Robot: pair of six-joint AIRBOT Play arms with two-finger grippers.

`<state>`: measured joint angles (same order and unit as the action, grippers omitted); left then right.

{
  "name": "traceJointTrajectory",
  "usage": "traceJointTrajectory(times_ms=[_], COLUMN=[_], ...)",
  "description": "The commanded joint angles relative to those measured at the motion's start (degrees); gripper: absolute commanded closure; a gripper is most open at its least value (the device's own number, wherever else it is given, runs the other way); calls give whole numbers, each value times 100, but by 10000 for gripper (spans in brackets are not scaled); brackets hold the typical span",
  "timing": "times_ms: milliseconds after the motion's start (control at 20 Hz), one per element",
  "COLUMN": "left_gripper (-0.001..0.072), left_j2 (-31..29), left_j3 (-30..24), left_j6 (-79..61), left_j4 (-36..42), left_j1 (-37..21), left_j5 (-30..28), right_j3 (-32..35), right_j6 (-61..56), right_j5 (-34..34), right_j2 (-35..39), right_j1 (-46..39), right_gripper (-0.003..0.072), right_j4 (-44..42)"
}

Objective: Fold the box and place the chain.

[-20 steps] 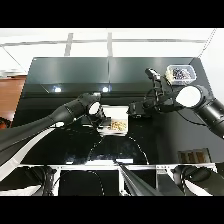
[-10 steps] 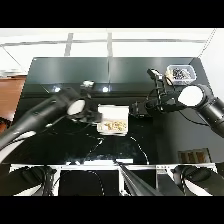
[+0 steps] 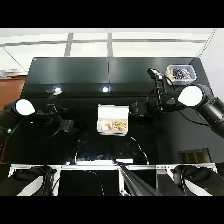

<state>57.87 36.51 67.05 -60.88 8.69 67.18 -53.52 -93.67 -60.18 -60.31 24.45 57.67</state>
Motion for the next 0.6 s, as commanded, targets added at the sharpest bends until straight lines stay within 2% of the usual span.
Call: traceJointTrajectory(times_ms=[0,100,200,300,400,550], left_gripper=[-9,-10,-9,-5,-5,-5], left_j2=[361,461,498,566,953,1414], left_j3=[-256,-256,-256,-219,-83,63], left_j6=[-4819,-6065,-7136,-7582,-7582,-7584], left_j4=[1805,1814,1812,1818,2000,2004], left_j1=[-33,457,1005,1360,1300,1108], left_j5=[-168,-660,-1403,-2083,-2105,-1768], right_j3=[2,2,2,2,2,2], right_j6=[-4,-4,-17,-24,-46,-46], right_j5=[4,4,-2,-7,-2,-2], right_j2=[4,4,4,4,4,4], right_j1=[-4,-4,-4,-4,-4,-4], right_gripper=[333,333,333,333,333,333], right_j4=[0,0,0,-7,-22,-24])
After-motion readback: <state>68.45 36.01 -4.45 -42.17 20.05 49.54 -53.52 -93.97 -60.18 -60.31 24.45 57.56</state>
